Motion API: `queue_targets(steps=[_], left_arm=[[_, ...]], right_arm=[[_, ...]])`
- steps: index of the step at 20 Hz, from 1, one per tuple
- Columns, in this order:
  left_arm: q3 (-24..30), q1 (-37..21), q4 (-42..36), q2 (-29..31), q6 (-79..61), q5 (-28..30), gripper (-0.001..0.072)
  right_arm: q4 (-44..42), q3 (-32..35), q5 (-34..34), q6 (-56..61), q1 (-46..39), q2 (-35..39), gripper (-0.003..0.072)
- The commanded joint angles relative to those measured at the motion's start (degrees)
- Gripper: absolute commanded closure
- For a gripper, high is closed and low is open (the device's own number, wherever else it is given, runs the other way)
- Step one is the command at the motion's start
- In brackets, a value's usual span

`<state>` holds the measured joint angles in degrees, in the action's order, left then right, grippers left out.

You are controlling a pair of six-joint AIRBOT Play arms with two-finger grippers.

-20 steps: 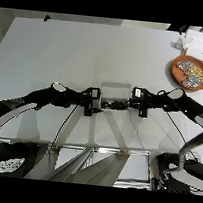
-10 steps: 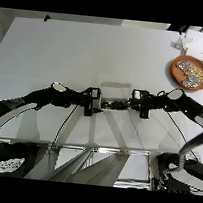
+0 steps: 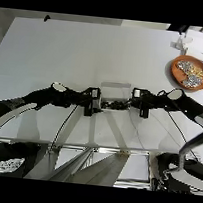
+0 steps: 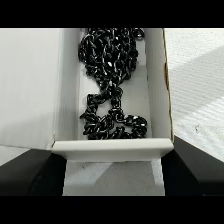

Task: Fold the box and place the chain.

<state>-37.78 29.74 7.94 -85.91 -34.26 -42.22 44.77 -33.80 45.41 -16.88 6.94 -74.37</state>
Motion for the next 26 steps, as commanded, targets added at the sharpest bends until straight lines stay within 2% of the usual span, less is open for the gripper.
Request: queue_targets(steps=[1,7,14,20,26], left_arm=[[0.0,0.0,0.0,0.0,0.0,0.0,0.0698],[0.0,0.0,0.0,0.0,0.0,0.0,0.0698],[0.0,0.0,0.0,0.0,0.0,0.0,0.0698],[0.0,0.0,0.0,0.0,0.0,0.0,0.0698],[0.0,0.0,0.0,0.0,0.0,0.0,0.0698]], right_arm=[[0.2,0.0,-0.4,0.8,0.0,0.5,0.0675],[0.2,0.0,0.3,5.2,0.0,10.6,0.0676],[-2.4,0.0,5.1,27.8,0.0,23.2,0.0676],[-14.1,0.0,7.8,28.4,0.0,30.9,0.0675],[-34.8,0.0,12.6,22.8,0.0,31.5,0.0675]])
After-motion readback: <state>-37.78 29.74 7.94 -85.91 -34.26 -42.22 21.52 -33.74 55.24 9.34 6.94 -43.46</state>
